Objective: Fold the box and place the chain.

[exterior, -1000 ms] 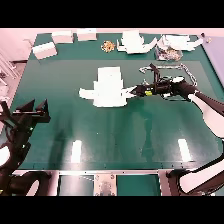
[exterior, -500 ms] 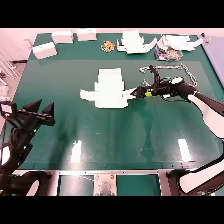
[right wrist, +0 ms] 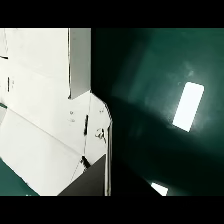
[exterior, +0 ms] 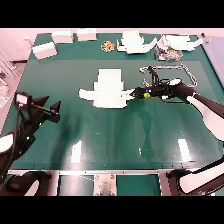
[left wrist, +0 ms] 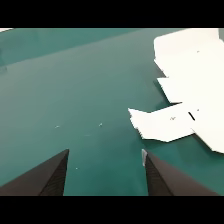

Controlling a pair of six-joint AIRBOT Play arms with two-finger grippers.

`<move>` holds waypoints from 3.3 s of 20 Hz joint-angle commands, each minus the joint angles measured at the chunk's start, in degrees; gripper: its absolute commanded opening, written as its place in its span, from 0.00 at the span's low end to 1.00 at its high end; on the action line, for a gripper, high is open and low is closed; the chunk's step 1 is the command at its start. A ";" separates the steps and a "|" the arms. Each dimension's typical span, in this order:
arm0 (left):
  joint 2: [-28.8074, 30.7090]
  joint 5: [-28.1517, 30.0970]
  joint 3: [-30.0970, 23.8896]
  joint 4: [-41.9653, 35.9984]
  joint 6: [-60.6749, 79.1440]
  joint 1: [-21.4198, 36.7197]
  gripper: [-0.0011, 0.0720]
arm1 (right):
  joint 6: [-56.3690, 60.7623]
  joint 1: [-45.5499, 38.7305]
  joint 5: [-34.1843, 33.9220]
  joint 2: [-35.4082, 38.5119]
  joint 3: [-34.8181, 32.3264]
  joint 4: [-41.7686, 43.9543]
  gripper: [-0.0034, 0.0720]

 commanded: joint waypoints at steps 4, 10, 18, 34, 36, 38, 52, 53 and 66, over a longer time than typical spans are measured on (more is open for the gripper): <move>-15.58 1.07 11.06 -0.13 3.41 0.00 0.73 | 0.13 0.13 -0.57 0.13 -0.11 0.11 0.04; -21.44 -5.90 14.64 -0.13 3.41 0.02 0.73 | 0.09 0.00 -0.59 0.11 -0.11 0.07 0.04; -49.37 -31.61 36.68 0.31 -1.81 2.08 0.73 | -0.11 -0.04 -0.57 0.11 -0.11 -0.37 0.05; -67.06 -50.05 59.91 20.87 -31.41 11.04 0.59 | -0.50 -0.04 -0.39 0.11 0.02 -1.18 0.05; -68.91 -51.47 63.69 21.33 -31.93 10.71 0.59 | -0.50 -0.04 -0.37 0.11 0.02 -1.18 0.05; -71.93 -54.07 68.04 22.34 -34.69 10.71 0.60 | -0.52 -0.04 -0.37 0.11 0.04 -1.18 0.05; -85.72 -57.72 83.67 29.73 -43.50 3.17 0.60 | -0.55 -0.02 -0.09 0.11 0.04 -1.18 0.05; -86.23 -57.75 84.61 29.55 -43.56 2.78 0.68 | -0.55 -0.02 0.04 0.11 0.04 -1.18 0.05; -93.33 -58.64 95.60 29.46 -48.11 2.43 0.67 | -0.52 -0.02 0.07 0.11 0.04 -1.16 0.05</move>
